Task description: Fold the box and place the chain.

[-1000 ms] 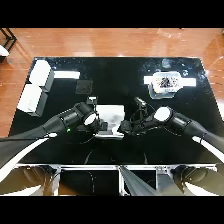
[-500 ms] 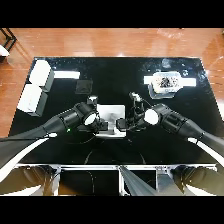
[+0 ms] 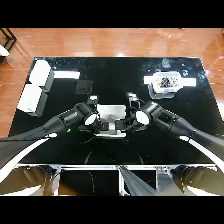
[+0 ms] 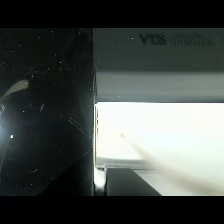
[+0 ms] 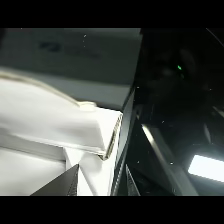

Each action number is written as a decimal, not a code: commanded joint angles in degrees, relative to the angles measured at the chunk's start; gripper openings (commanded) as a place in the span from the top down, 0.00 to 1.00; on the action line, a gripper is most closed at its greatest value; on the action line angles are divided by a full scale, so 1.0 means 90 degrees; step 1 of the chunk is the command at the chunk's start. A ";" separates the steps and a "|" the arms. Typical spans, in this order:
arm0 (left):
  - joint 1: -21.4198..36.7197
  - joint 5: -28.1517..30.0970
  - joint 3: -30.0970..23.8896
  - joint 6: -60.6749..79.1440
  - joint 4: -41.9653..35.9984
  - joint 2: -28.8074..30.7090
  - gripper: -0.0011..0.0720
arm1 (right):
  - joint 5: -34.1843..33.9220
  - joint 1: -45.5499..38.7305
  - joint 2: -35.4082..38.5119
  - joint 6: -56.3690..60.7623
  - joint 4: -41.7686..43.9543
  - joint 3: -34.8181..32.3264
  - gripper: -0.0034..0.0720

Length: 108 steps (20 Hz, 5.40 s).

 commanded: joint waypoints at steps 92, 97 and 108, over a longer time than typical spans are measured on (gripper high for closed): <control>-0.0010 0.0134 0.0002 0.0036 -0.0070 -0.0002 0.96 | -0.0323 -0.5251 -0.1982 -0.3611 -0.1088 0.3347 0.21; -0.0012 0.0100 0.0002 0.0036 -0.0075 0.0000 0.96 | -0.0270 -0.5285 -0.2771 -0.3636 -0.1625 0.3842 0.26; -0.0015 0.0058 0.0002 0.0036 -0.0075 0.0000 0.96 | -0.0279 -0.5282 -0.3116 -0.3631 -0.1773 0.3852 0.56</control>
